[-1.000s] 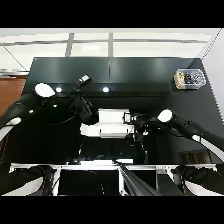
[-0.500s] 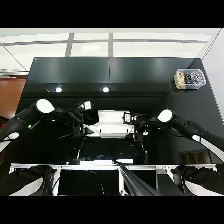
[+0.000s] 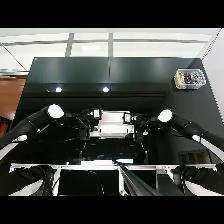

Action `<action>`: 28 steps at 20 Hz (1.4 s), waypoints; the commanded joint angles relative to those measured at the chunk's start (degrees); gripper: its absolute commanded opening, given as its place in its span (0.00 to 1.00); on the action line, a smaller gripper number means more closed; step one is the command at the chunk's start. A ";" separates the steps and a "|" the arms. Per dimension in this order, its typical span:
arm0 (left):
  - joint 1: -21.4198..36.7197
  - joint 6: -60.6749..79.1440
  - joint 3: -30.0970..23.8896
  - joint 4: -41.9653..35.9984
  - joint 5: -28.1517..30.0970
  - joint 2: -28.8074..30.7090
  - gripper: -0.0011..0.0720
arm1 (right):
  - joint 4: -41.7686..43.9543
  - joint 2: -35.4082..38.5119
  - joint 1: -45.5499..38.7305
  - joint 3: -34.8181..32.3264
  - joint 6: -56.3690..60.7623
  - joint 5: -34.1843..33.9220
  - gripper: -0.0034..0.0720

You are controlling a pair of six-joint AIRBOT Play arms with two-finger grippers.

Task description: Fold the box and place the chain.

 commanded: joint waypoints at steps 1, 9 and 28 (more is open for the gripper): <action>-0.46 -0.20 -0.04 -6.14 0.22 -0.94 0.31 | 0.00 -0.02 0.04 -0.04 0.02 0.00 0.37; -1.29 0.26 -0.02 -8.68 0.50 -3.82 0.27 | 0.00 -0.02 0.04 -0.04 0.02 0.02 0.37; 30.16 -71.93 3.41 25.53 -14.67 10.51 0.06 | 0.02 -0.02 0.04 -0.04 0.04 0.02 0.37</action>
